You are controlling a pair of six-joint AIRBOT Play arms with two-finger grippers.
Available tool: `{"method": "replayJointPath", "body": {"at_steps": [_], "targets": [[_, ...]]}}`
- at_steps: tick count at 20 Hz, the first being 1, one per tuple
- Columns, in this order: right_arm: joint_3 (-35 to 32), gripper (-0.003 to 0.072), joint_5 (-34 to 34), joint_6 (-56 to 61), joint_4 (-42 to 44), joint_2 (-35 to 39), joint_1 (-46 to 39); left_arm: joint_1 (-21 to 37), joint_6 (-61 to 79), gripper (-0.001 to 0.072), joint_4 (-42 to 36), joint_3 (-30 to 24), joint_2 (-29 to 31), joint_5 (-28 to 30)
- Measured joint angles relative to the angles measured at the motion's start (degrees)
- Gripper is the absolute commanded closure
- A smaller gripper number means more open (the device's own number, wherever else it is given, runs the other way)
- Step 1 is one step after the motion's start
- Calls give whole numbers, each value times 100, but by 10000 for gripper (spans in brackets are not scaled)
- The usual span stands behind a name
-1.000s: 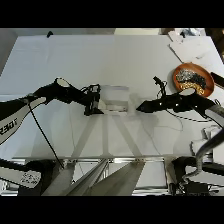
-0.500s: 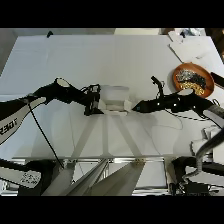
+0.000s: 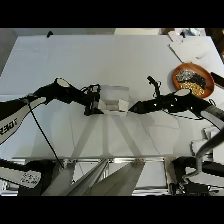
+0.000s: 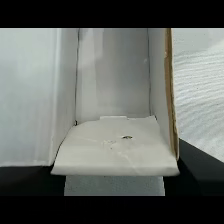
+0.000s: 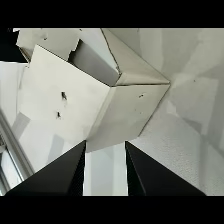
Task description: Fold the box and place the chain.
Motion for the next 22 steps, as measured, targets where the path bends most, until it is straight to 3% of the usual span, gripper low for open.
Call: {"method": "replayJointPath", "body": {"at_steps": [4,6,9,11,14,15,22], "targets": [[0,405,0,-92,-157,133,4,0,0,371,0,0,0,-2],[0,273,-4,-109,-190,190,4,0,0,371,-2,0,0,0],[-2,269,-98,-94,-129,227,4,0,0,371,0,0,0,-2],[-2,205,-203,-87,-7,238,7,0,-2,371,-2,0,0,-2],[-2,199,-385,-74,210,247,15,0,-2,371,-2,0,0,-2],[-2,145,-424,-72,271,247,31,0,0,371,0,0,0,-2],[-2,145,-1005,291,413,247,511,0,-2,371,0,0,0,-2]]}}
